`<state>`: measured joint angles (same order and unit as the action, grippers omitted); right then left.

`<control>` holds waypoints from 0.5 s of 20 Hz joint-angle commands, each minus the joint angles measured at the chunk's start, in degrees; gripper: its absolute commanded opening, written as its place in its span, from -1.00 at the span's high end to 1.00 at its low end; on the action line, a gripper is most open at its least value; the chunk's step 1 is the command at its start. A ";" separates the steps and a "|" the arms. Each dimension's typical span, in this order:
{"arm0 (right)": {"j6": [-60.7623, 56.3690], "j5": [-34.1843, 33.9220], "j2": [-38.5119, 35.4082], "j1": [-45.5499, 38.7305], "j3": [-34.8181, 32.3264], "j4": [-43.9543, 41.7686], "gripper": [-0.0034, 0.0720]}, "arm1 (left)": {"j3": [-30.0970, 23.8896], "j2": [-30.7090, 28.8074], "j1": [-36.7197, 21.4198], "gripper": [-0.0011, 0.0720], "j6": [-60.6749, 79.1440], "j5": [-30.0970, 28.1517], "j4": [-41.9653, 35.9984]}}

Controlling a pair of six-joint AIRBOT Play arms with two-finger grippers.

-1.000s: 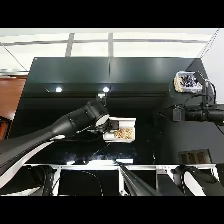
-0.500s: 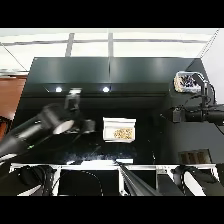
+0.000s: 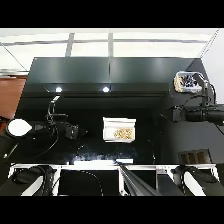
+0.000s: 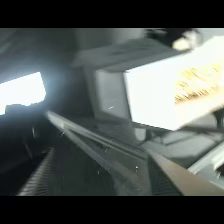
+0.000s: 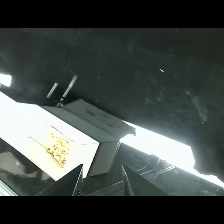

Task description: Fold the box and place the chain.

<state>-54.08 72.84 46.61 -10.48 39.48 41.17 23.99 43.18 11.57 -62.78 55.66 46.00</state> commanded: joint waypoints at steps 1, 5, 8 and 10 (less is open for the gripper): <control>-1.66 0.24 -0.04 0.00 0.00 0.00 0.10 | -1.62 4.33 -3.69 -0.97 34.23 -0.42 -10.38; -3.04 0.44 -0.04 0.00 0.00 0.00 0.10 | -1.57 8.50 -3.72 -0.96 51.63 -4.33 -12.76; -4.76 0.70 -0.04 0.02 0.00 0.00 0.10 | -1.55 8.72 -3.67 -0.96 58.47 -7.04 -16.57; -4.94 0.72 -0.04 0.02 0.00 -0.02 0.10 | -1.51 9.18 -2.19 -0.96 68.22 -8.04 -16.55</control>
